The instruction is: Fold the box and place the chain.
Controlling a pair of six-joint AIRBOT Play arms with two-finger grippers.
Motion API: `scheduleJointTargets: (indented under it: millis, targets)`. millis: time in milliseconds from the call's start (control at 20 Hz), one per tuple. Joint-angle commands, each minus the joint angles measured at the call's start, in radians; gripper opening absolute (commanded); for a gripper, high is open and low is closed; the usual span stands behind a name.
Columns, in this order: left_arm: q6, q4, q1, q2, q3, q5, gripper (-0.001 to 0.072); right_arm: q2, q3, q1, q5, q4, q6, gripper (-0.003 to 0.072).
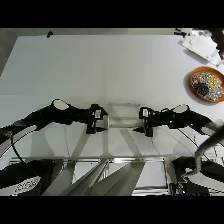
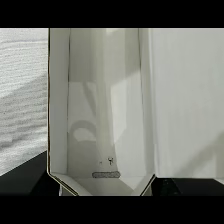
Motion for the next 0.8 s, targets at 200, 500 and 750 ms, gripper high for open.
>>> scheduleJointTargets:
  millis: [200,500,750]
  targets:
    - [0.034,-0.039,-0.051,-0.055,-0.001,0.009,0.0702,0.001,0.001,0.0,0.0,0.0,0.0,0.0421]
    - [0.031,-0.103,-0.056,-0.059,-0.001,0.034,0.07,0.001,0.001,0.0,0.0,0.0,0.0,0.0421]
    - [0.005,-0.103,-0.056,-0.066,-0.001,0.064,0.0531,0.001,0.001,0.0,0.0,0.0,0.0,0.0421]
